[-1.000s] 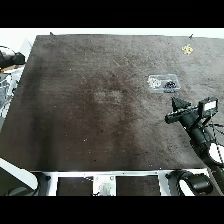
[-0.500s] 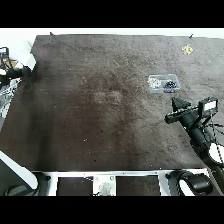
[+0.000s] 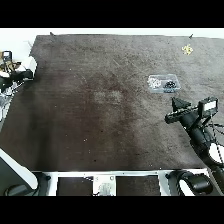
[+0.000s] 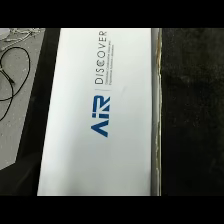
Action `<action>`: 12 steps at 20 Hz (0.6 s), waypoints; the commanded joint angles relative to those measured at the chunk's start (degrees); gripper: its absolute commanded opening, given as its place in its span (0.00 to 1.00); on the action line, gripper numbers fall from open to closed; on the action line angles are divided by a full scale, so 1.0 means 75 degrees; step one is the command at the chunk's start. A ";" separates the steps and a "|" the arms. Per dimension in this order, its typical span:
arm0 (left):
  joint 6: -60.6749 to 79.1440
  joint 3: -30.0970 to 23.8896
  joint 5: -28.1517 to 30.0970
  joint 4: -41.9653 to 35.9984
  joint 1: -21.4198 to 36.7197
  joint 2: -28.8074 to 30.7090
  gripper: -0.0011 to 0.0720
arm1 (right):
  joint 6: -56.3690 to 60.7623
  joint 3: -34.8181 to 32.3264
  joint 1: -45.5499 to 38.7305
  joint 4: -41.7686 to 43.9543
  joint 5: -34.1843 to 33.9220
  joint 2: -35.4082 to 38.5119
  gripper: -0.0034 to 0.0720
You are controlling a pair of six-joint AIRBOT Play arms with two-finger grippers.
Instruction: Fold the box and place the chain.
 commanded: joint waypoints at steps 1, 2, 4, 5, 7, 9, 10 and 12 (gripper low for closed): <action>0.0003 0.0041 -0.0015 0.0082 0.0006 0.0152 0.91 | 0.0000 -0.0003 0.0000 0.0000 0.0003 0.0006 0.05; 0.0020 0.0096 -0.0006 0.0102 0.0006 0.0213 0.91 | 0.0000 0.0000 0.0000 0.0000 0.0003 0.0006 0.05; 0.0015 0.0242 -0.0099 0.0201 0.0006 0.0475 0.91 | 0.0000 0.0000 0.0000 0.0000 0.0003 0.0006 0.05; 0.0012 0.0300 -0.0154 0.0265 0.0006 0.0632 0.91 | 0.0000 -0.0003 0.0000 0.0000 0.0000 0.0006 0.05; 0.0003 0.0396 -0.0417 0.0306 0.0006 0.1148 0.91 | 0.0000 -0.0003 0.0000 0.0000 0.0003 0.0006 0.05; -0.0017 0.0402 -0.0682 0.0268 0.0006 0.1786 0.91 | 0.0000 0.0000 0.0000 0.0000 0.0003 0.0006 0.05; -0.0076 0.0402 -0.0962 0.0172 0.0006 0.2130 0.91 | 0.0000 -0.0003 0.0000 0.0000 0.0003 0.0006 0.05; -0.0085 0.0402 -0.1518 -0.0251 0.0006 0.2760 0.90 | 0.0000 -0.0003 0.0000 0.0000 0.0000 0.0006 0.05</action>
